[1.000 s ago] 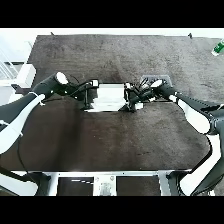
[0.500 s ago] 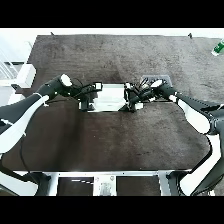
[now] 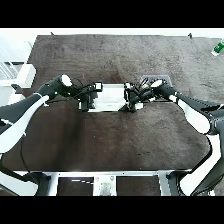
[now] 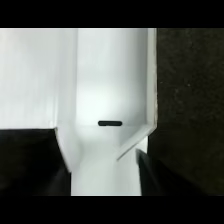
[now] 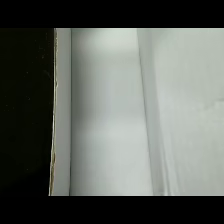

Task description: Fold the box and place the chain.

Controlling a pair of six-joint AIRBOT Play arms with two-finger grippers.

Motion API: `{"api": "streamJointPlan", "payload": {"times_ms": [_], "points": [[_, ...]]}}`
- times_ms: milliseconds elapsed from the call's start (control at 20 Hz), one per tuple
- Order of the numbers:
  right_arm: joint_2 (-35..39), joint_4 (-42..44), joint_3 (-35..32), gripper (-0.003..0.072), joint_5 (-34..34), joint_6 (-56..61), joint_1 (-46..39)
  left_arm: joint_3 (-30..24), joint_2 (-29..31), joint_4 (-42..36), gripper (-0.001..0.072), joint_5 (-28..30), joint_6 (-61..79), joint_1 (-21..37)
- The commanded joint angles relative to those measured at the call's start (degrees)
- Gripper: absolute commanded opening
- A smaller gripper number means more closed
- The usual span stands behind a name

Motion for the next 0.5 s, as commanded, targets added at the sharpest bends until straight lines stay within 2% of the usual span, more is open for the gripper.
{"api": "streamJointPlan", "payload": {"times_ms": [0,450], "points": [[-0.02,0.00,-0.02,0.0496,0.00,0.00,0.02,-0.02,-0.28,-0.20,0.0328,-1.07,0.00,0.00],[-0.02,0.00,-0.02,0.0496,0.00,0.00,0.02,-0.02,-0.42,-1.36,0.0295,0.48,0.46,0.00]]}}
